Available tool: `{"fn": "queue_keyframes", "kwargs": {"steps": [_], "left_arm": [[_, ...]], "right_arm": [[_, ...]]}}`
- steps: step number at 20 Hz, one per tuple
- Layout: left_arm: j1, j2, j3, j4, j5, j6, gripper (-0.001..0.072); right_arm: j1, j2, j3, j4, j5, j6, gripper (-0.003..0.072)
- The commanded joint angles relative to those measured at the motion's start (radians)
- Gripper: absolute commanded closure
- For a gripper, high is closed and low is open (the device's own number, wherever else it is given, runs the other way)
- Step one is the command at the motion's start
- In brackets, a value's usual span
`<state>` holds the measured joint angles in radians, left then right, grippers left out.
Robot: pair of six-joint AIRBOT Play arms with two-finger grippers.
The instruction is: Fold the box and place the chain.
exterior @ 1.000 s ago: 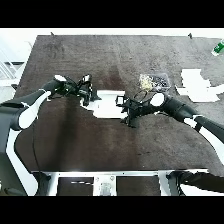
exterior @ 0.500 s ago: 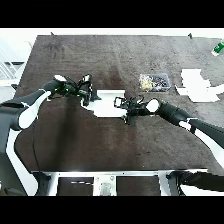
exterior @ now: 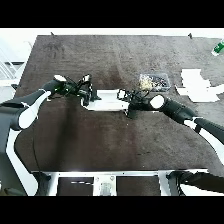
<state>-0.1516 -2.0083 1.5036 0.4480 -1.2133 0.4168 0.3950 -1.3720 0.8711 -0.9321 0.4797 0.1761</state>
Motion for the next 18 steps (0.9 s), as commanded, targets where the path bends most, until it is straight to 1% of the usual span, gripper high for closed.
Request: {"fn": "queue_keyframes", "kwargs": {"steps": [1,2,3,8,10,14,18], "left_arm": [[0.001,0.000,0.000,0.000,-0.001,0.000,0.0692],[0.001,0.000,0.000,0.000,-0.001,0.000,0.0693],[0.001,0.000,0.000,0.000,-0.001,0.000,0.0693],[0.001,0.000,0.000,0.000,-0.001,0.000,0.0693],[0.001,0.000,0.000,0.000,-0.002,0.000,0.0692],[0.001,0.000,0.000,0.000,-0.002,0.000,0.0693],[0.001,0.000,0.000,0.000,-0.002,0.000,0.0692]], "right_arm": [[-0.026,-0.002,0.013,0.045,-0.012,-0.035,0.0019],[-0.033,-0.002,0.013,0.065,-0.011,-0.062,0.0017],[-0.038,-0.002,0.013,0.077,-0.011,-0.090,-0.0017],[-0.058,-0.025,0.023,0.157,0.027,-0.216,-0.0016],[-0.091,-0.055,0.050,0.185,0.094,-0.236,-0.0017],[-0.162,-0.106,0.114,0.298,0.206,-0.325,-0.0017],[-0.193,-0.137,0.154,0.304,0.268,-0.351,-0.0017]]}}
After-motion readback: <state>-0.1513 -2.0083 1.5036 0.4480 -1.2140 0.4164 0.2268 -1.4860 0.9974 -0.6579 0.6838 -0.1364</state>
